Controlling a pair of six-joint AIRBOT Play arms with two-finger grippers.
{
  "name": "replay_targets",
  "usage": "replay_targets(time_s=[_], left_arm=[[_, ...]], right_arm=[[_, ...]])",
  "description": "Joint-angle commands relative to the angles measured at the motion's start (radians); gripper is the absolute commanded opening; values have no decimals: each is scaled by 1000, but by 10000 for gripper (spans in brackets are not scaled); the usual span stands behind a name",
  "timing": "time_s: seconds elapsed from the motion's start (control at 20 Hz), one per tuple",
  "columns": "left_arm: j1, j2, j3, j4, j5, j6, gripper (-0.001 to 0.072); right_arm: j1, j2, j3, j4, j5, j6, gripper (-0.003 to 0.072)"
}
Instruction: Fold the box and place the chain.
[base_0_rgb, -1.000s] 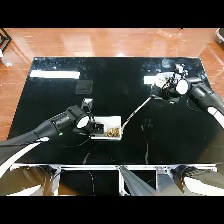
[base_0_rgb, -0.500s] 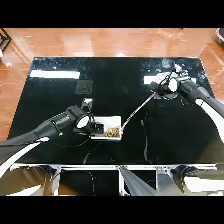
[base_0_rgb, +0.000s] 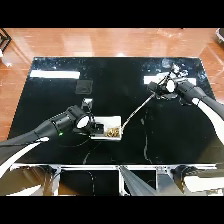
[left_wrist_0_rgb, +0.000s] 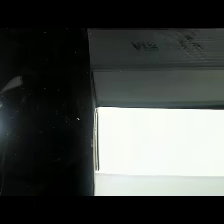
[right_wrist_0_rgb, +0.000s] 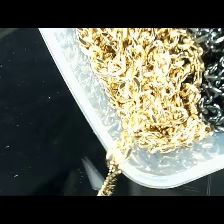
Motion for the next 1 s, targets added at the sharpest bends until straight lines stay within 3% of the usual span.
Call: replay_targets(time_s=[0.0,0.25,0.45,0.6,0.75,0.95], left_arm=[[1,0,1,0,-2,0,29],[1,0,1,0,-8,0,29],[1,0,1,3,-8,0,29],[1,0,1,4,-8,0,29],[-2,0,1,5,-13,1,30],[-2,0,1,3,-13,0,30]], right_arm=[[0,-2,1,5,-2,-23,29],[0,71,32,65,97,-195,26],[0,305,32,90,233,-411,23],[0,525,32,212,423,-583,22],[2,689,31,457,660,-705,22],[81,779,31,561,710,-705,22]])
